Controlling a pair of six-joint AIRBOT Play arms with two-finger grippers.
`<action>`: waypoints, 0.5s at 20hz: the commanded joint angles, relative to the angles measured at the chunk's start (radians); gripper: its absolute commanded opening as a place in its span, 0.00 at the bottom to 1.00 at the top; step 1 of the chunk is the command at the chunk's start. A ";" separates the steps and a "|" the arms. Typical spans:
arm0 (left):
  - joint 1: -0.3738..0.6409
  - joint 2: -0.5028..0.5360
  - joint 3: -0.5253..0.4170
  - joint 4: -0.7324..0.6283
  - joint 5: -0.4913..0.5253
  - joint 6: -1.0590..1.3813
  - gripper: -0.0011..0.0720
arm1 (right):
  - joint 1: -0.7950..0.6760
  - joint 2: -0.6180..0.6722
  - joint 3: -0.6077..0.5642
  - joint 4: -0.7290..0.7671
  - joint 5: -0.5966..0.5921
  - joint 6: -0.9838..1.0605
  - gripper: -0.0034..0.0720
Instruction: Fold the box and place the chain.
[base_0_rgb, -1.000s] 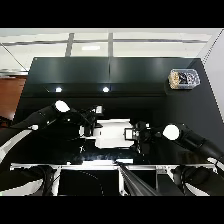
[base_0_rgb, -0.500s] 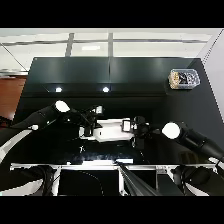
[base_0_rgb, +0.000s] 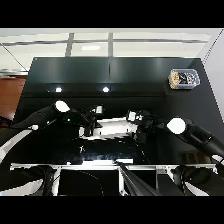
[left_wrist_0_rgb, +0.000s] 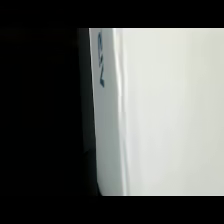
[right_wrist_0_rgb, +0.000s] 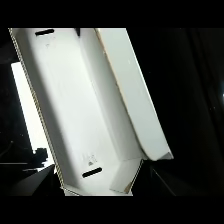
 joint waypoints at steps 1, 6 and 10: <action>0.000 0.000 0.000 0.000 -0.002 0.001 0.05 | -0.014 -0.015 0.001 0.069 -0.038 -0.063 0.98; 0.000 0.000 0.000 -0.001 -0.002 0.001 0.05 | -0.040 -0.074 0.000 0.171 0.039 -0.211 0.98; 0.000 0.000 0.000 -0.002 -0.002 0.001 0.05 | -0.040 -0.105 0.000 0.283 0.050 -0.340 0.98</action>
